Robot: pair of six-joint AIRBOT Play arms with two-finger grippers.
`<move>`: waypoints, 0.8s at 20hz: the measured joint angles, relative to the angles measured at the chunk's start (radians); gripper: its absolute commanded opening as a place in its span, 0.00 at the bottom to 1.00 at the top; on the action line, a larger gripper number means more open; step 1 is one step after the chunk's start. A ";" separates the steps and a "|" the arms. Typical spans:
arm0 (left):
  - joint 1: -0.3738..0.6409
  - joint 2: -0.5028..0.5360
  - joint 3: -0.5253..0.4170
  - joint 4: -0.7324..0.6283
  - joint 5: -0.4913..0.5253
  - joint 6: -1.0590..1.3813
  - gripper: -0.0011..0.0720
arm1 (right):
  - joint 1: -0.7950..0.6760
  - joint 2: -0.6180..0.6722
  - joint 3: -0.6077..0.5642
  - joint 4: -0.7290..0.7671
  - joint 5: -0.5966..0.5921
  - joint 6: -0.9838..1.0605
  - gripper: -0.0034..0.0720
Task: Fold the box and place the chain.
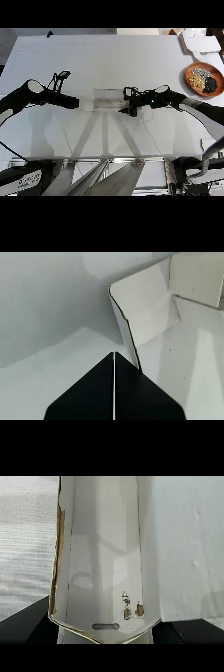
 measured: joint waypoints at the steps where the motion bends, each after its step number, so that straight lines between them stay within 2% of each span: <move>1: -0.001 -0.004 -0.002 -0.017 0.006 0.002 0.02 | 0.000 0.000 0.000 0.000 0.000 0.000 0.76; 11: -0.018 -0.050 -0.007 -0.143 -0.013 -0.009 0.02 | 0.000 0.000 0.000 0.000 0.000 0.000 0.76; 16: -0.018 -0.053 -0.007 -0.032 0.033 -0.090 0.02 | 0.000 0.000 0.000 0.000 0.000 0.000 0.76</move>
